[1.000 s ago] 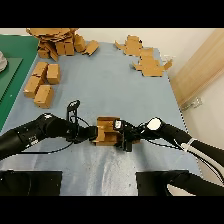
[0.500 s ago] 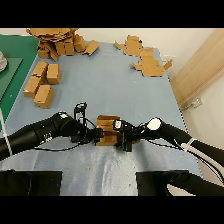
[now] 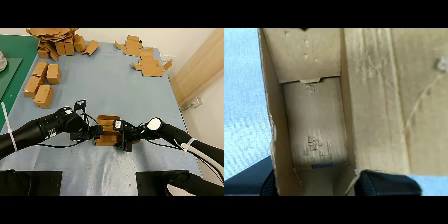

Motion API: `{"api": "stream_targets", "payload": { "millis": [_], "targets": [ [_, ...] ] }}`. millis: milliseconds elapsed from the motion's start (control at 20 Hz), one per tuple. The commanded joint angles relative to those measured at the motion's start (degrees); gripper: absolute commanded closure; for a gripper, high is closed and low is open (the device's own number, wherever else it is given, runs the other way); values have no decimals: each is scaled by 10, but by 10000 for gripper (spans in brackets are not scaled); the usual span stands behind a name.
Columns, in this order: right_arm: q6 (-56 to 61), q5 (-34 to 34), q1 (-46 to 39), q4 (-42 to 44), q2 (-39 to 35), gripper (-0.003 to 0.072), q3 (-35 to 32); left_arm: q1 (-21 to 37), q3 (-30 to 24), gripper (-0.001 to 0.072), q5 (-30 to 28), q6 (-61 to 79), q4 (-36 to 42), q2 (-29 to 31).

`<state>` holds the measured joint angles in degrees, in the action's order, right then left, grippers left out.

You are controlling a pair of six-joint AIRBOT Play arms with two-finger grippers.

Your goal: Fold the box.

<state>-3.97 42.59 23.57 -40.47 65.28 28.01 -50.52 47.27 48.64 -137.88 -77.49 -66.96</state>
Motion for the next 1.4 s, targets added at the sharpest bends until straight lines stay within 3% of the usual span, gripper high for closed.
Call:
{"api": "stream_targets", "payload": {
  "millis": [0, 200, 500, 800, 1150, 1350],
  "targets": [
    [0, 0, 0, 0, 0, 265, 0, -14, 16, 239, 8, -28, -12, -15],
    [0, 0, 0, 0, 0, 265, 0, -35, 87, 239, 73, -47, -50, -78],
    [0, 0, 0, 0, 0, 265, 0, -47, 154, 238, 115, -44, -66, -142],
    [0, 0, 0, 0, 0, 265, 0, -47, 155, 238, 111, -40, -77, -145],
    [0, 0, 0, 0, 0, 265, 0, -48, 155, 239, 52, 23, -61, -148],
    [0, 0, 0, 0, 0, 265, 0, -49, 155, 239, 48, 23, -61, -148]
  ]
}}
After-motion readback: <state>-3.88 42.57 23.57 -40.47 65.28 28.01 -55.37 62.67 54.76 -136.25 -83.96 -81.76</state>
